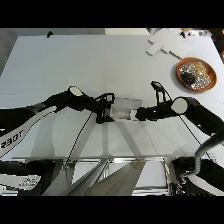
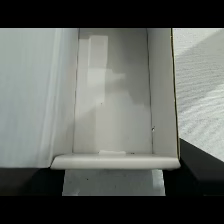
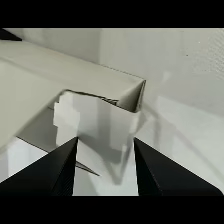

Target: Fold the box and place the chain.

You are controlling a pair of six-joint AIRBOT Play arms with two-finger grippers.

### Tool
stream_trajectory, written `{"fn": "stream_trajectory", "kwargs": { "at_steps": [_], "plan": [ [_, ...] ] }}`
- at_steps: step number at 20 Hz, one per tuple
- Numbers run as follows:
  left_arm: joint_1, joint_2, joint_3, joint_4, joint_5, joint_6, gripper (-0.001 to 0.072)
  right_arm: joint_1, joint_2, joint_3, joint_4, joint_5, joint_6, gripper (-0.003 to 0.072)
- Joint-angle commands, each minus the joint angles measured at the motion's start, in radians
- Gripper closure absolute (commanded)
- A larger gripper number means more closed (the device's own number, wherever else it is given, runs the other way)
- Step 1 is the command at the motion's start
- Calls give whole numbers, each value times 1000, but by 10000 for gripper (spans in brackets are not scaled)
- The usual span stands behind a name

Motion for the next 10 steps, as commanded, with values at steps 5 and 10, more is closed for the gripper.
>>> {"fn": "stream_trajectory", "kwargs": {
  "at_steps": [5,10],
  "plan": [
    [0,0,0,0,0,0,610,158,-124,195,-175,77,413,290],
    [0,0,0,0,0,0,610,237,-228,269,-263,150,586,287]
  ]
}}
